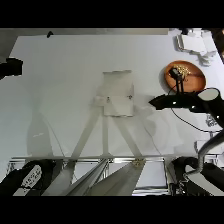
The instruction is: Fold the box and place the chain.
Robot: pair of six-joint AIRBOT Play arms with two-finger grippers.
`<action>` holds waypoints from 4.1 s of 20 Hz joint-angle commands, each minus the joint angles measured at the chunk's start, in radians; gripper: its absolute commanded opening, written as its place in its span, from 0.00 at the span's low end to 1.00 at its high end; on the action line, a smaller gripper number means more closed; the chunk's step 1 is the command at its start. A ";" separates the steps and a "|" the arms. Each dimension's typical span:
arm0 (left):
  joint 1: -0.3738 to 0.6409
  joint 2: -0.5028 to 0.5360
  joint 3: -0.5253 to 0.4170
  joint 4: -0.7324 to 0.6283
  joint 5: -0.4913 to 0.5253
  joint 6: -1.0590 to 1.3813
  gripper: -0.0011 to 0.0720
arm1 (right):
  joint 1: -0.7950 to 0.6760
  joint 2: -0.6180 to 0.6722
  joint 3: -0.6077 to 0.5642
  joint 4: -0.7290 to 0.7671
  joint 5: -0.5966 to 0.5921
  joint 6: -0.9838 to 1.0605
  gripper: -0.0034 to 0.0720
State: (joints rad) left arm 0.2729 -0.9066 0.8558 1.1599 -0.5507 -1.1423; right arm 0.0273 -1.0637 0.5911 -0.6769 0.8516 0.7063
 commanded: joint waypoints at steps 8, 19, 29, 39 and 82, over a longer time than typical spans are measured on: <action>0.000 0.001 0.001 0.000 0.000 0.000 0.96 | 0.323 -0.074 -0.081 0.100 -0.499 0.023 0.06; -0.030 -0.022 0.001 -0.040 -0.060 -0.073 0.96 | 0.323 -0.129 -0.081 0.147 -0.516 0.017 0.06; -0.219 -0.515 0.356 -0.402 -0.601 0.129 0.96 | 0.323 -0.129 -0.081 0.147 -0.489 -0.005 0.06; -0.379 -0.822 0.526 -0.455 -0.662 0.512 0.96 | 0.322 -0.129 -0.081 0.147 -0.466 -0.008 0.06; -0.514 -0.768 0.343 -0.452 -0.682 1.151 0.02 | 0.095 0.278 -0.078 0.124 -0.545 0.079 0.53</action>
State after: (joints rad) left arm -0.2390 -1.6444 1.2053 0.6819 -1.2736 -0.0502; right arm 0.1299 -0.7879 0.5125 -0.5529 0.3042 0.7792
